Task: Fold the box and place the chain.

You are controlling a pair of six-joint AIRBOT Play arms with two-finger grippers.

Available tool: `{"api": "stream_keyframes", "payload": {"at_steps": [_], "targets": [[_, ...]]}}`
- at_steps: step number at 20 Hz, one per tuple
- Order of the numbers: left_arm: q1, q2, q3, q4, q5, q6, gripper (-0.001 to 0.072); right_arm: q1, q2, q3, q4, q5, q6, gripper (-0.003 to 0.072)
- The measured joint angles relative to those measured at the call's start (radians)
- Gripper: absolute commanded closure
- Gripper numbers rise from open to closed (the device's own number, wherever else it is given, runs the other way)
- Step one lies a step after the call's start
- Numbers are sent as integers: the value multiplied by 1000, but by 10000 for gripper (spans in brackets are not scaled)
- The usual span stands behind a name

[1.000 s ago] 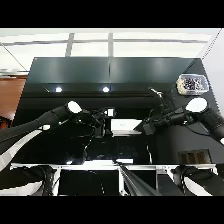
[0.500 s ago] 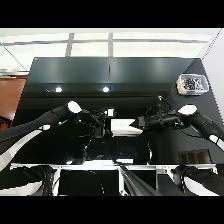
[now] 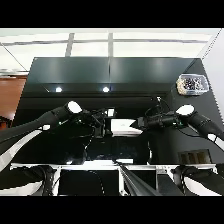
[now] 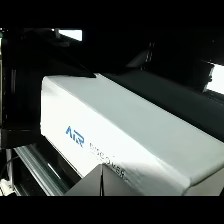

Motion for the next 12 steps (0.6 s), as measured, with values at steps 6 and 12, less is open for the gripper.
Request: {"api": "stream_keyframes", "payload": {"at_steps": [6,12], "targets": [[1,29,0,4,-8,-16,-6,-114,162,84,-69,154,0,672],[10,144,0,73,-24,-136,-6,-391,386,133,-260,297,64,673]]}}
